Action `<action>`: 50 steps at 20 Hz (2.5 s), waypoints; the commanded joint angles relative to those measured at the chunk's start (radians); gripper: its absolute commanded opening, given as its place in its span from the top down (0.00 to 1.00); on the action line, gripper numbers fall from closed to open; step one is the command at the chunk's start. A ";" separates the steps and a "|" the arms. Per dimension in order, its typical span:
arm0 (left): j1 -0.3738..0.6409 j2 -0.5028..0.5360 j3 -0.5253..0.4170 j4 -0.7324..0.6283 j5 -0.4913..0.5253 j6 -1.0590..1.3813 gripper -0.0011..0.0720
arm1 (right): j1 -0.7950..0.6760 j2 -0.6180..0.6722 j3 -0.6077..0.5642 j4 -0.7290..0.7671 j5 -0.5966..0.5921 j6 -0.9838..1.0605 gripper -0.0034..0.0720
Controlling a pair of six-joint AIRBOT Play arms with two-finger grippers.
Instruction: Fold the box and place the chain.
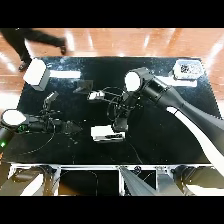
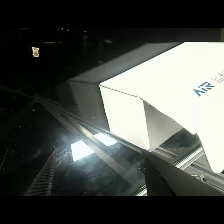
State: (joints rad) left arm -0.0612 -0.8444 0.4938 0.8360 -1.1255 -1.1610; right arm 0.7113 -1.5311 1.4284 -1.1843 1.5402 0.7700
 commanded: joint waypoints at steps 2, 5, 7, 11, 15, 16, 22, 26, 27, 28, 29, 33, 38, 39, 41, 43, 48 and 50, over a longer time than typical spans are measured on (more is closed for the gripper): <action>0.000 0.000 0.000 -0.005 0.002 0.001 0.12 | 0.001 0.001 -0.011 -0.003 -0.046 -0.007 0.02; 0.000 0.000 0.000 -0.005 0.001 0.001 0.12 | 0.001 0.001 -0.011 -0.003 -0.084 -0.032 0.02; 0.000 0.000 0.000 -0.005 -0.001 0.001 0.12 | 0.001 -0.002 -0.011 -0.003 -0.095 -0.061 0.02; 0.000 0.000 0.000 -0.005 -0.002 0.001 0.12 | 0.002 -0.024 -0.011 -0.002 -0.081 -0.089 0.02; 0.000 0.000 0.000 -0.005 -0.002 0.001 0.12 | 0.012 -0.045 -0.011 -0.002 -0.067 -0.094 0.02; 0.000 0.000 0.000 -0.004 -0.002 0.001 0.12 | 0.016 -0.049 -0.011 -0.004 -0.067 -0.095 0.02; 0.000 0.000 0.000 -0.004 -0.001 0.002 0.12 | 0.029 -0.057 -0.011 -0.002 -0.067 -0.094 0.03; 0.000 0.000 0.000 -0.004 -0.001 0.002 0.12 | 0.031 -0.057 -0.011 -0.002 -0.059 -0.094 0.45; 0.000 0.000 0.000 -0.004 -0.001 0.002 0.12 | 0.031 -0.057 -0.011 -0.002 -0.059 -0.094 0.45; 0.000 0.000 0.000 -0.004 -0.001 0.002 0.12 | 0.031 -0.057 -0.011 -0.002 -0.059 -0.094 0.45; 0.000 0.000 0.000 -0.004 -0.002 0.002 0.12 | 0.031 -0.057 -0.011 -0.002 -0.060 -0.094 0.45; 0.000 0.000 0.000 -0.004 -0.001 0.002 0.12 | 0.031 -0.057 -0.011 -0.002 -0.059 -0.094 0.45; 0.000 0.000 0.000 -0.004 -0.001 0.002 0.12 | 0.046 -0.057 -0.011 -0.031 -0.092 -0.050 0.46; 0.000 0.000 0.000 -0.004 -0.001 0.002 0.12 | 0.056 -0.057 -0.011 -0.044 -0.095 -0.048 0.57; 0.000 0.000 0.000 -0.004 -0.001 0.002 0.12 | 0.065 -0.057 -0.011 -0.055 -0.097 -0.048 0.60; 0.000 0.000 0.000 -0.004 -0.001 0.002 0.12 | 0.068 -0.057 -0.011 -0.056 -0.098 -0.044 0.60; 0.000 0.000 0.000 -0.004 -0.001 0.002 0.12 | 0.070 -0.057 -0.011 -0.055 -0.104 -0.018 0.60; 0.000 0.000 0.000 -0.003 -0.001 0.002 0.12 | 0.074 -0.057 -0.011 -0.055 -0.104 -0.017 0.60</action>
State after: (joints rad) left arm -0.0612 -0.8444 0.4938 0.8318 -1.1267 -1.1591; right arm 0.7807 -1.5871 1.4181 -1.2369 1.4391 0.7444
